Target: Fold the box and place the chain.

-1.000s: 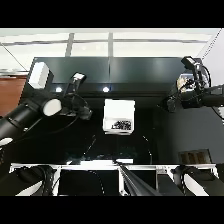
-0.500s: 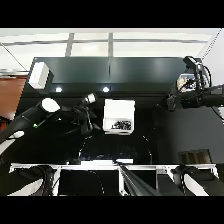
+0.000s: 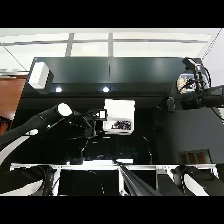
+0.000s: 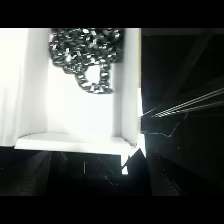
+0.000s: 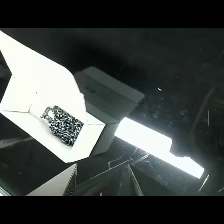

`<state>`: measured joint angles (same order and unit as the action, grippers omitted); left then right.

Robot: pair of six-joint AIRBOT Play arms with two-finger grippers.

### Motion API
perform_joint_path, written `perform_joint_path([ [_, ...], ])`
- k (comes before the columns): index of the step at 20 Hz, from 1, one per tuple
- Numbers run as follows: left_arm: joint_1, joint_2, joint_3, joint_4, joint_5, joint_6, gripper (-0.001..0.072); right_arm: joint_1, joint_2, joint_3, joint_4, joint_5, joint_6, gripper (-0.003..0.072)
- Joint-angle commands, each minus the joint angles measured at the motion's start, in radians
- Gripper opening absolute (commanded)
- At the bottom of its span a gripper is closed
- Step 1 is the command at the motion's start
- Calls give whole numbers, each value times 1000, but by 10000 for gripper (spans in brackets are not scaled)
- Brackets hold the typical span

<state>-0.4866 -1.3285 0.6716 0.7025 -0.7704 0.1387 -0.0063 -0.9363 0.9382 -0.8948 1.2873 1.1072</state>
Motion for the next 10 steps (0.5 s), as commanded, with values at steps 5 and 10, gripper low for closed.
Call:
perform_joint_path([
  [5,32,-29,0,-30,10,19,711,1,1,-1,0,4,4,382],
  [10,46,-55,27,-131,-29,99,711,1,1,-1,0,4,4,382],
])
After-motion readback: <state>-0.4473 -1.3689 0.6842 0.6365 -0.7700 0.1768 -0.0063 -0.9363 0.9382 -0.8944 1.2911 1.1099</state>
